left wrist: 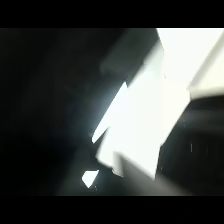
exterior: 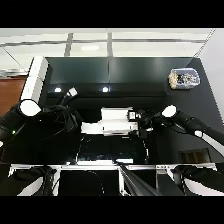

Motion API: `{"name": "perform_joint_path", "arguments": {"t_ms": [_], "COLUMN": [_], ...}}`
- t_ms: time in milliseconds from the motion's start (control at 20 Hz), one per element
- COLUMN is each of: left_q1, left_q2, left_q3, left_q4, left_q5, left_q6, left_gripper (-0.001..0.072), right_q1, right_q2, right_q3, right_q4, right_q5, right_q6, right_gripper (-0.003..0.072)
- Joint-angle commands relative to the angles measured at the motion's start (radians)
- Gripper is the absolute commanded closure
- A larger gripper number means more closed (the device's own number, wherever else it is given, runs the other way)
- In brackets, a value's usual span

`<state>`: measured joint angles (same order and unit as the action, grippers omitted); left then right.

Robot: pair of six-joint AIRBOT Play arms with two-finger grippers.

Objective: Fold the box and place the chain.

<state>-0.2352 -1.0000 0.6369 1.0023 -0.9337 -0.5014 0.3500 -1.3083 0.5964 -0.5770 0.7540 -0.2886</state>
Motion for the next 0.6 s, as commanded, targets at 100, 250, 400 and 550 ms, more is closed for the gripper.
{"name": "perform_joint_path", "arguments": {"t_ms": [100, 250, 400, 550], "left_q1": [-0.036, -0.044, -0.072, -0.128], "left_q2": [0.002, -0.057, -0.121, -0.172], "left_q3": [0.008, 0.047, 0.061, 0.061], "left_q4": [0.017, -0.024, -0.024, -0.024], "left_q5": [0.140, 0.061, 0.013, 0.029], "left_q6": [0.206, 0.314, 0.388, 0.433], "left_gripper": [-0.0004, 0.0017, 0.0030, 0.0030], "right_q1": [0.001, 0.001, 0.001, 0.001], "right_q2": [0.000, 0.000, 0.000, 0.000], "right_q3": [0.000, 0.000, 0.000, 0.000], "right_q4": [0.000, 0.000, 0.000, 0.000], "right_q5": [0.000, 0.000, 0.000, 0.000], "right_q6": [0.000, 0.000, 0.000, 0.000], "right_gripper": [0.0449, 0.0449, 0.0449, 0.0449]}}
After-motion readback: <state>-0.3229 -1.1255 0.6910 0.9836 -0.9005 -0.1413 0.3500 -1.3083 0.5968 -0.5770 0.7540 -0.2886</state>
